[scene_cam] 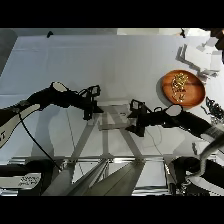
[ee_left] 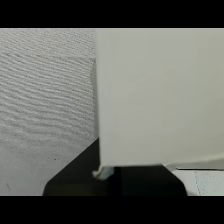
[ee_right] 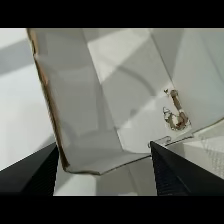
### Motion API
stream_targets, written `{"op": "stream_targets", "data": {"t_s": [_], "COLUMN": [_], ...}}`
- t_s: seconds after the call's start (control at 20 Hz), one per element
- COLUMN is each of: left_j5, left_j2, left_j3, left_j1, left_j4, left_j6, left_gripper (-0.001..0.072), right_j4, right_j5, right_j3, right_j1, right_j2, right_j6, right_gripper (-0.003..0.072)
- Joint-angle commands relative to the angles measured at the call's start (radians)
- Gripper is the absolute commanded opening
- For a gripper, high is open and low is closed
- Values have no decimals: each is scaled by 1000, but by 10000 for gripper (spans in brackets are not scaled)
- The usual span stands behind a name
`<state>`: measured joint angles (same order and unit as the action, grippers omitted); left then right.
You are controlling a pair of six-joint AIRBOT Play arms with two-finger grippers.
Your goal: Fold the box and place the chain.
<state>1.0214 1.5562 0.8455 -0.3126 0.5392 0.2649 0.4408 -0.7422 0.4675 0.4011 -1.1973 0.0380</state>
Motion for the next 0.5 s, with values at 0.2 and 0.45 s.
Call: {"op": "stream_targets", "data": {"t_s": [0.2,0.45], "left_j5": [0,0], "left_j2": [1,1], "left_j3": [0,0], "left_j1": [-1,-1], "left_j4": [0,0], "left_j6": [0,0], "left_gripper": [11,11], "right_j4": [65,134], "right_j5": [-5,-1], "right_j3": [17,65], "right_j1": [1,0], "right_j2": [-2,-2], "right_j6": [-162,-162], "right_gripper": [625,573]}}
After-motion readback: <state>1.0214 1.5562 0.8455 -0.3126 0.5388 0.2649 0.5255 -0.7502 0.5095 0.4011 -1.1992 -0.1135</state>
